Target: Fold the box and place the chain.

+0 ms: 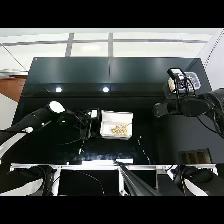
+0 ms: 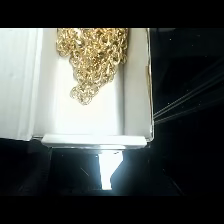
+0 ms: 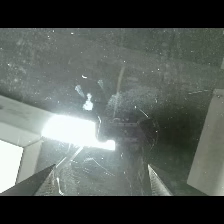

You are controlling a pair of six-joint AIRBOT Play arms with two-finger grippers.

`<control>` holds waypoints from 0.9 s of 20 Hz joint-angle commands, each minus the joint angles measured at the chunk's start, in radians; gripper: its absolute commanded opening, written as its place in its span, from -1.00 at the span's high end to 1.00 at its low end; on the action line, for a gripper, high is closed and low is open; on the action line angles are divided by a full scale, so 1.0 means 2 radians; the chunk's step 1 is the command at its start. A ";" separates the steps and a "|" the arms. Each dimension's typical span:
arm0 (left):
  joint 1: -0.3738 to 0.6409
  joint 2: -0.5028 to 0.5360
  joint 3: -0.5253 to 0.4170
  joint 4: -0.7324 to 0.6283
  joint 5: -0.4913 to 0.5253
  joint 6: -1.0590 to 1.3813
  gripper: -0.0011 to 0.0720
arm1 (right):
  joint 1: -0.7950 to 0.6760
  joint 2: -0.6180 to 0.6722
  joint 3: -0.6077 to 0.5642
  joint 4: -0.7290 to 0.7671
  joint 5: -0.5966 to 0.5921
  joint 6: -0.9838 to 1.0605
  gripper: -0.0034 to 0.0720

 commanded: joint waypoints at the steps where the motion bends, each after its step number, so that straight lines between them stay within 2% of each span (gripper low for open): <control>1: -0.004 -0.005 0.002 -0.001 0.008 0.000 -0.96 | 0.000 0.000 0.000 0.000 0.000 0.000 -0.98; 12: -0.004 -0.005 0.002 -0.009 0.035 -0.002 -0.96 | 0.000 0.000 0.000 0.000 0.000 0.000 -0.98; 18: -0.004 -0.005 0.002 -0.012 0.024 -0.002 -0.96 | 0.000 0.000 0.000 0.000 0.000 0.000 -0.98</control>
